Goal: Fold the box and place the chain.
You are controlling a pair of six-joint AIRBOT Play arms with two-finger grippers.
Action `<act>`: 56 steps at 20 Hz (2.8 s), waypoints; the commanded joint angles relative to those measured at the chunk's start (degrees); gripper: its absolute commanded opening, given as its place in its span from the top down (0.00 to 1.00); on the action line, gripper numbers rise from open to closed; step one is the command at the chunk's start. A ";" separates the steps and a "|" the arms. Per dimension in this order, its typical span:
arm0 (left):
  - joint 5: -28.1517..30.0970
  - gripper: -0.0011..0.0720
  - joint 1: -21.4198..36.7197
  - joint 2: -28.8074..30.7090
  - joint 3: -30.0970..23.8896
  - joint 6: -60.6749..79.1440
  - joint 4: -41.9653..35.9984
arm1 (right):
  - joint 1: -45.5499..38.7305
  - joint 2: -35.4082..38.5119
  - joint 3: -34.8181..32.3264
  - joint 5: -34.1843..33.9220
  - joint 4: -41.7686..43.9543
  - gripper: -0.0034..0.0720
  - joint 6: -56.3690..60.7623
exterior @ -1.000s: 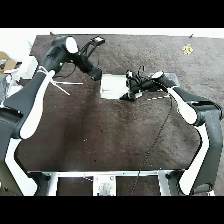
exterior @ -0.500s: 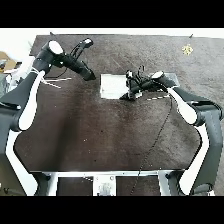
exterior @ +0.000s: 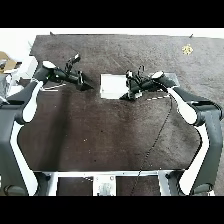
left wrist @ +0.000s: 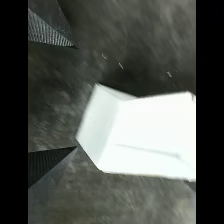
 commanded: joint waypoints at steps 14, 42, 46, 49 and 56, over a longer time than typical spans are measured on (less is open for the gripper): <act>-0.20 0.00 -2.84 -5.35 1.31 17.75 -1.25 | 0.04 0.00 0.00 0.02 0.00 0.44 0.00; 3.91 0.00 -8.55 -5.79 4.31 14.64 2.12 | 0.04 0.00 0.00 0.02 0.00 0.44 0.00; 4.37 0.00 -8.52 -6.69 4.33 14.64 2.19 | 0.04 0.00 0.00 0.02 0.00 0.44 0.00; 3.98 0.00 -8.55 -6.71 4.33 14.67 0.42 | 0.04 0.00 0.00 0.02 0.00 0.44 0.00; 3.96 0.00 -8.83 -7.74 4.33 15.06 0.15 | 0.04 0.00 0.00 0.02 0.00 0.44 0.00</act>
